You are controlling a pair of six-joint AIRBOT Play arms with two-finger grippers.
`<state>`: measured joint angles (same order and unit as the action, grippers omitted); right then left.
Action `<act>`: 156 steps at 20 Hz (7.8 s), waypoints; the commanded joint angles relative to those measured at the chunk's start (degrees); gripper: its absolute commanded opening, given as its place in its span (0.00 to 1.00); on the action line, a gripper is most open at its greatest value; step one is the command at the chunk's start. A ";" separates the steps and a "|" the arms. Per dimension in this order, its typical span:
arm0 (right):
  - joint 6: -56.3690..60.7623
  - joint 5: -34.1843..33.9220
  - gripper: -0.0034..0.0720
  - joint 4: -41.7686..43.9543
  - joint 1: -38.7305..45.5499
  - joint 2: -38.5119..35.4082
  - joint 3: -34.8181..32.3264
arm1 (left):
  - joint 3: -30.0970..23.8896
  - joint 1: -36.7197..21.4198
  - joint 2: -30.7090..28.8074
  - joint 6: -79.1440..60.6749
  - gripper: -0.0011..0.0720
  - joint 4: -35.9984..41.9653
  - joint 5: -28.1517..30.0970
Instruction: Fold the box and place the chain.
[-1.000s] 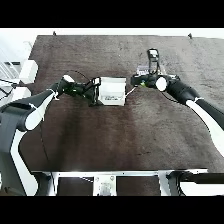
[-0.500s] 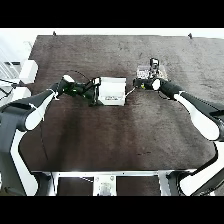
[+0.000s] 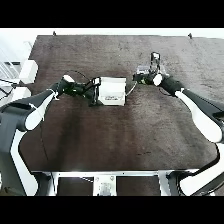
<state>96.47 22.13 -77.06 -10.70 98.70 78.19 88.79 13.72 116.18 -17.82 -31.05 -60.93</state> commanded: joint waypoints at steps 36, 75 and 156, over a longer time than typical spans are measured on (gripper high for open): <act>0.31 -17.49 0.05 -10.25 -23.15 -37.13 -8.09 | 0.02 0.00 -0.02 0.00 0.25 0.00 0.00; -10.23 -4.98 0.80 -10.49 -16.76 -32.33 -20.11 | 0.02 0.00 -0.02 0.00 0.25 0.00 0.02; -77.18 48.17 0.71 30.99 -4.92 9.53 17.77 | 0.02 0.00 -0.02 0.00 0.25 0.00 0.04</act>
<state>20.29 70.22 -46.28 -15.57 108.36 95.66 88.79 13.74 116.18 -17.80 -31.03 -60.82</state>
